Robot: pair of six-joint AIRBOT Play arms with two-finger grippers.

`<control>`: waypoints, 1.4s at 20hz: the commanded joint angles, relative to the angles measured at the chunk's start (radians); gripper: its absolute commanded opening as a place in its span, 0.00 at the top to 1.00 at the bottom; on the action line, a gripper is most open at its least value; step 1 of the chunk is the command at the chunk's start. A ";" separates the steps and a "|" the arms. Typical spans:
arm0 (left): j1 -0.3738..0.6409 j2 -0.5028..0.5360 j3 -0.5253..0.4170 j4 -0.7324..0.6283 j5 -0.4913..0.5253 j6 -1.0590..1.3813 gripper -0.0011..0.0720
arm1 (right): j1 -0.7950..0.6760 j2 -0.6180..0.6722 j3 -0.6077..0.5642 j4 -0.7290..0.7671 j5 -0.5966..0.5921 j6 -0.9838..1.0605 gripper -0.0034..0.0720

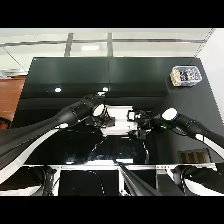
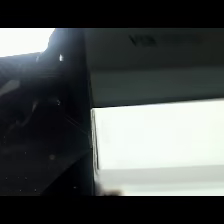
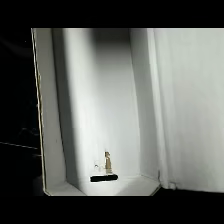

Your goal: Fold the box and place the chain.

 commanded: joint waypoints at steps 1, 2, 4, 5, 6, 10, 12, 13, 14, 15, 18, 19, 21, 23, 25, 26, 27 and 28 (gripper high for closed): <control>-0.002 -0.002 0.001 -0.012 -0.003 0.006 0.95 | 0.001 -0.001 0.000 0.000 -0.003 -0.002 0.78; -0.002 -0.003 0.001 -0.015 -0.004 0.006 0.95 | 0.001 -0.001 0.000 0.000 -0.003 -0.002 0.78; -0.002 -0.003 0.001 -0.026 -0.001 0.006 0.86 | 0.001 -0.001 0.000 0.000 -0.003 -0.002 0.78; -0.002 -0.003 0.001 -0.025 -0.002 0.006 0.55 | 0.001 -0.001 0.000 0.000 -0.003 -0.002 0.78; -0.002 -0.003 0.001 -0.025 -0.004 0.006 0.44 | 0.001 -0.001 0.000 0.000 -0.003 -0.002 0.78; -0.002 -0.005 0.001 -0.023 0.000 0.000 0.51 | 0.001 -0.001 0.000 0.000 -0.003 -0.002 0.78; -0.002 -0.005 0.001 -0.024 0.009 0.000 0.80 | 0.001 -0.001 0.000 0.000 -0.003 -0.002 0.78; -0.002 -0.005 0.001 -0.024 0.010 0.000 0.91 | 0.001 -0.001 0.000 0.000 -0.003 -0.002 0.78; -0.002 -0.005 0.001 -0.024 0.010 0.001 0.95 | 0.001 -0.001 0.000 0.000 -0.003 -0.002 0.78; -0.002 -0.005 0.001 -0.031 0.010 0.000 0.95 | 0.001 -0.001 0.000 0.000 -0.003 -0.002 0.78; -0.002 -0.005 0.001 -0.032 0.004 0.005 0.95 | 0.001 -0.001 0.000 0.000 -0.002 -0.002 0.77; -0.002 -0.005 0.001 -0.031 0.001 0.009 0.95 | 0.001 -0.001 0.000 0.000 -0.003 -0.002 0.73; -0.002 -0.005 0.001 -0.026 -0.002 0.009 0.95 | -0.001 0.000 0.000 -0.005 -0.003 0.019 0.07; 0.002 -0.005 0.001 -0.023 -0.002 0.009 0.95 | -0.003 0.012 0.000 -0.031 0.002 0.043 0.07; 0.003 -0.005 0.001 -0.014 -0.012 0.013 0.95 | -0.003 0.045 0.000 -0.102 0.008 0.080 0.07; 0.003 -0.004 0.002 0.000 -0.029 0.013 0.95 | -0.003 0.068 0.000 -0.140 0.023 0.091 0.07; 0.002 -0.004 0.003 0.014 -0.048 0.013 0.95 | -0.003 0.093 0.000 -0.158 0.041 0.093 0.07; 0.002 -0.004 0.007 0.027 -0.060 0.013 0.95 | -0.003 0.117 0.000 -0.169 0.051 0.094 0.07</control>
